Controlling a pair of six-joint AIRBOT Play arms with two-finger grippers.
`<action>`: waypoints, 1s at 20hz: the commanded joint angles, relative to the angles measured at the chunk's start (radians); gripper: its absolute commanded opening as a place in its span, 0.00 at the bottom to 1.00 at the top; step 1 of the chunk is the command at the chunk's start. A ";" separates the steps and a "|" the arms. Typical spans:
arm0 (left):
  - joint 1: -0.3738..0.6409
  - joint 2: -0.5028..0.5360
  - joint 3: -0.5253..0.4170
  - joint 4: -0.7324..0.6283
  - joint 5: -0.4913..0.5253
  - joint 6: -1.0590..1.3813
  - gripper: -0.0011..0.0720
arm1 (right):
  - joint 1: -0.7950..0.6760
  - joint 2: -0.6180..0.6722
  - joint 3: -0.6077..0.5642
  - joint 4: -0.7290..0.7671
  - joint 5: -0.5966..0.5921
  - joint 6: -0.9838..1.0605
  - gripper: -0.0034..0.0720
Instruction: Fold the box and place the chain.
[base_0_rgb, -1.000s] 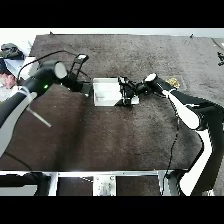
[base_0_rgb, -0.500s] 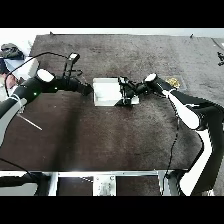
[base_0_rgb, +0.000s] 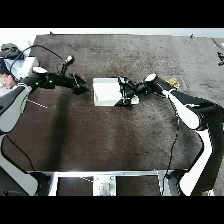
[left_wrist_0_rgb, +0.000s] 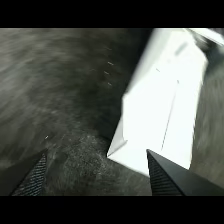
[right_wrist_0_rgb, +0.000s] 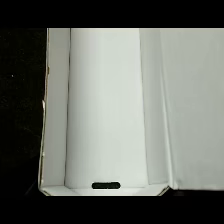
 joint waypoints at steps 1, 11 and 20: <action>-0.007 -0.074 0.032 -0.001 -0.080 0.292 1.00 | 0.001 0.000 0.001 0.000 0.000 0.000 0.47; -0.072 -0.085 -0.006 0.030 -0.010 0.396 1.00 | 0.001 0.000 0.001 0.000 0.000 0.000 0.47; -0.081 -0.103 -0.021 0.006 -0.049 0.434 1.00 | 0.001 0.000 0.001 0.000 0.000 0.000 0.47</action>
